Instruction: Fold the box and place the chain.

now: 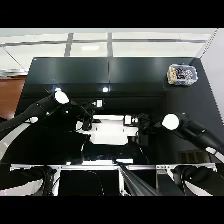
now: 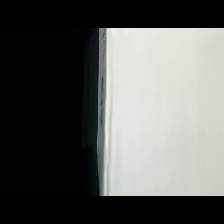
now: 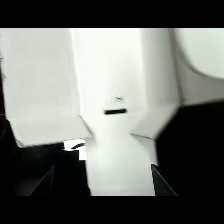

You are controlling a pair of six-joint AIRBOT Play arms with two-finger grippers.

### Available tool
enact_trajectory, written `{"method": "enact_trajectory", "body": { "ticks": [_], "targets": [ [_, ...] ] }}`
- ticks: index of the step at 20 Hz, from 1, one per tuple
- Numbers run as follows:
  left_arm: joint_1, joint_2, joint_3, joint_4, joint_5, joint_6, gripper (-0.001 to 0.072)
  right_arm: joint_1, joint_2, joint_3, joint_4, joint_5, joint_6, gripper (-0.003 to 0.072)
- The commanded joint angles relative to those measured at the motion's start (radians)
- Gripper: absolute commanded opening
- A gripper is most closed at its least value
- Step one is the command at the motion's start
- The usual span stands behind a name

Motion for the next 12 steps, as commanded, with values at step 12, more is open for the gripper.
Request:
{"method": "enact_trajectory", "body": {
  "ticks": [12],
  "targets": [
    [0.0, 0.0, -0.001, -0.003, 0.002, 0.0, 0.0028, 0.129, -0.023, 0.005, 0.114, -0.188, -0.019, 0.0713]
  ]
}}
